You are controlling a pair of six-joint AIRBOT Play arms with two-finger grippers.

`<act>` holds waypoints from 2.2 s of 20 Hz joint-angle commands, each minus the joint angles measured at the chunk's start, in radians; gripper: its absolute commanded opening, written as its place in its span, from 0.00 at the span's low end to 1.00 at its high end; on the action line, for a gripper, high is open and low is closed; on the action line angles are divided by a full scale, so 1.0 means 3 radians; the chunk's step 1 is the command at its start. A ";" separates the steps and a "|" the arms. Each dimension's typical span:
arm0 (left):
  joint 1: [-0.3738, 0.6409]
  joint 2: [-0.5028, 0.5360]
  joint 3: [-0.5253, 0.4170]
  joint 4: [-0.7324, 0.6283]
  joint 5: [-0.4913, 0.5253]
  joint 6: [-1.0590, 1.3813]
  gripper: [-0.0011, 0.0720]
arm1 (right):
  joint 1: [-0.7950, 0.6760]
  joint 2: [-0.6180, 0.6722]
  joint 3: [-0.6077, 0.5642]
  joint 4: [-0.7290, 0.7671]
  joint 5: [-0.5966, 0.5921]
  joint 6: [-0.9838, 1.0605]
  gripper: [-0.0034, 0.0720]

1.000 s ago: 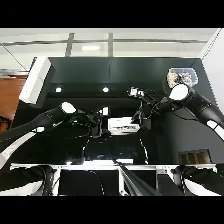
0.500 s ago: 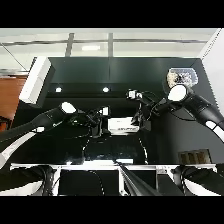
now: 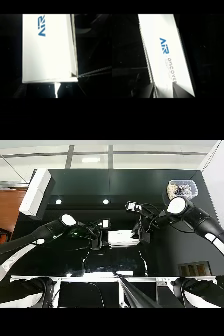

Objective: Fold the box and place the chain.

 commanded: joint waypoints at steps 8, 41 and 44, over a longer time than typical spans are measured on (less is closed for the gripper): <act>0.0001 -0.0001 0.0003 -0.0001 0.0011 -0.0003 0.41 | 0.0003 -0.0003 -0.0001 -0.0004 -0.0061 0.0020 0.37; 0.0003 -0.0001 0.0003 -0.0001 0.0011 -0.0003 0.41 | -0.0240 0.0248 0.0033 0.0217 0.0251 0.0744 0.40; 0.0003 -0.0001 0.0003 -0.0003 0.0011 -0.0003 0.41 | -0.0659 0.0404 -0.0009 0.0254 0.0910 0.1535 0.07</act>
